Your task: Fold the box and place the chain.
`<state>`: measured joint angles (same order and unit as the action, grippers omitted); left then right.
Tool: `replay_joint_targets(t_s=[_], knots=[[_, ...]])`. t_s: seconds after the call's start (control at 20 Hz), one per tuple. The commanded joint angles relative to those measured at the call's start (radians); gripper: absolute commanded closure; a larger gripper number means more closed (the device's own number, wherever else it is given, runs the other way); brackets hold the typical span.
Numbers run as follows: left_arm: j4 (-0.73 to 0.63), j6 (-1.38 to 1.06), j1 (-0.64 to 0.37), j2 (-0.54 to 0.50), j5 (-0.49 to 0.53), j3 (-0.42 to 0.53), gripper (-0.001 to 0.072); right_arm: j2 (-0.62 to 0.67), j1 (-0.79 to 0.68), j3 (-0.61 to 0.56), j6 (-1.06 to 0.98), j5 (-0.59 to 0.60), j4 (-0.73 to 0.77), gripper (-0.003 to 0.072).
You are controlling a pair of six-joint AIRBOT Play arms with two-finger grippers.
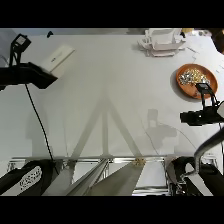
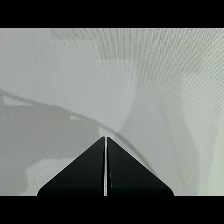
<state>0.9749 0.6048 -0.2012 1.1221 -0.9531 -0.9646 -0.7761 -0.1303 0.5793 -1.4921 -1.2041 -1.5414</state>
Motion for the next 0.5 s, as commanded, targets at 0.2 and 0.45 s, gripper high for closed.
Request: replay_joint_targets(t_s=[0.2,0.45], knots=[[0.274,0.366,-0.183,0.117,-0.058,0.006,0.0702,0.001,-0.001,-0.001,0.000,0.000,0.000,0.0672],[0.314,0.430,-0.206,0.211,-0.105,0.006,0.0662,0.001,-0.001,-0.001,0.000,0.000,0.000,0.0672]])
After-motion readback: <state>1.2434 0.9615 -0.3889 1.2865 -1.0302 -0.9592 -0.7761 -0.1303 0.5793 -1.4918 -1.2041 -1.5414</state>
